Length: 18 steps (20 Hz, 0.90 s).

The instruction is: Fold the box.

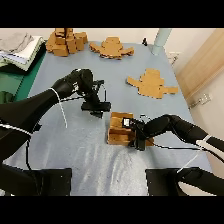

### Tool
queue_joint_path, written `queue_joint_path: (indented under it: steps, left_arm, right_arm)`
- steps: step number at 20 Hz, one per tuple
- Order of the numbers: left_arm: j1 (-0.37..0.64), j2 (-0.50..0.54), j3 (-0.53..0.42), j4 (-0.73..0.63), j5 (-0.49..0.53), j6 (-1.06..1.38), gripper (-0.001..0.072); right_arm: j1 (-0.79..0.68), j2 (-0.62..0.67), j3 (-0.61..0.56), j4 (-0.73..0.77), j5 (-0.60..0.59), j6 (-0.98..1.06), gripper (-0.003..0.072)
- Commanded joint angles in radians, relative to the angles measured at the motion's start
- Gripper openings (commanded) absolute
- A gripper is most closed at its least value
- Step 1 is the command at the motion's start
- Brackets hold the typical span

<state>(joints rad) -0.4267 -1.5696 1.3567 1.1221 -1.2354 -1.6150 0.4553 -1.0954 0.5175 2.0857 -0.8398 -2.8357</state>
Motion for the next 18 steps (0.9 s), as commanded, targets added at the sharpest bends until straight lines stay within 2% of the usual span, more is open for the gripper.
queue_joint_path:
  steps: [1,3,4,7,9,11,12,13,14,16,18]
  left_arm:
    - [0.013,0.015,-0.026,-0.003,0.069,0.355,0.0011]
    - [0.051,0.066,-0.121,-0.1,0.132,0.496,0.0011]
    - [0.08,0.111,-0.196,-0.179,0.171,0.587,0.001]
    - [0.184,0.271,-0.435,-0.457,0.169,0.977,0.0011]
    - [0.204,0.343,-0.536,-0.502,0.159,1.2,0.0014]
    - [0.167,0.366,-0.585,-0.497,0.19,1.368,0.0018]
    - [0.143,0.365,-0.594,-0.491,0.224,1.415,0.02]
    - [0.113,0.362,-0.6,-0.489,0.28,1.447,0.0581]
    - [0.086,0.357,-0.602,-0.475,0.325,1.478,0.0699]
    - [0.043,0.338,-0.602,-0.444,0.365,1.621,0.07]
    - [0.04,0.313,-0.612,-0.467,0.383,1.742,0.07]
  right_arm:
    - [0.0,0.0,0.001,0.0,0.0,0.0,0.0571]
    - [0.0,0.0,0.001,0.0,0.0,0.0,0.0572]
    - [0.0,0.0,0.001,0.0,0.0,0.0,0.0572]
    - [0.0,0.0,0.001,0.0,0.0,0.0,0.0572]
    - [0.0,0.0,0.001,0.0,0.0,0.0,0.0572]
    - [0.0,0.0,0.001,0.0,0.0,0.0,0.0572]
    - [0.0,0.0,0.001,0.0,0.0,0.0,0.0572]
    - [0.0,0.0,0.001,0.0,0.0,0.0,0.0572]
    - [0.0,0.0,0.001,0.0,0.0,0.0,0.0572]
    - [0.0,0.0,0.001,0.0,0.0,0.0,0.0572]
    - [0.0,0.0,0.001,0.0,0.0,0.0,0.0572]
